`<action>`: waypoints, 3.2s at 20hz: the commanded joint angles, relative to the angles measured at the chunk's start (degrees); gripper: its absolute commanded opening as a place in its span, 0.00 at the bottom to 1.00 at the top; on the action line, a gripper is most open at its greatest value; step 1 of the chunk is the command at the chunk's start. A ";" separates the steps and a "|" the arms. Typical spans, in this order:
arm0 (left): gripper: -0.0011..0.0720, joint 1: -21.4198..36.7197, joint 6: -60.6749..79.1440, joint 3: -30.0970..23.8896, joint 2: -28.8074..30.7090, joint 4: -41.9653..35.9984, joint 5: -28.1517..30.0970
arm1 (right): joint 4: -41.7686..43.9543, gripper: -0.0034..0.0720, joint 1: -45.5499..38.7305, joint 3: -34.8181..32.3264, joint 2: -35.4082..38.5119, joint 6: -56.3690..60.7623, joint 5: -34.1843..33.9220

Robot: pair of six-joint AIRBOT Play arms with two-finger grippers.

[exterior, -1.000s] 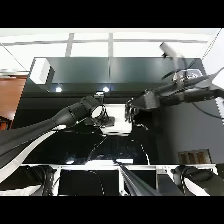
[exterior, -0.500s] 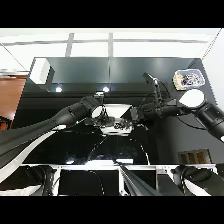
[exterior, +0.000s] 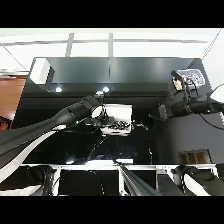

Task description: Fold the box and place the chain.

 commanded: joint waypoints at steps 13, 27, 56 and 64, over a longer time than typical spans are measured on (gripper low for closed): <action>0.05 0.04 0.02 0.02 -0.02 0.00 0.02 | 14.58 1.00 14.95 -20.26 -7.69 -68.00 -34.69; 0.05 0.04 0.00 0.02 -0.02 0.00 0.00 | 9.27 0.07 14.95 -20.24 -9.97 -62.14 -37.57; 0.05 0.04 0.02 0.02 -0.02 -0.02 0.00 | 15.23 0.07 18.60 6.32 -3.56 -8.96 -5.57; 0.05 0.04 0.00 0.02 -0.02 -0.02 0.07 | 7.58 0.50 16.31 0.20 -4.00 -7.58 -12.66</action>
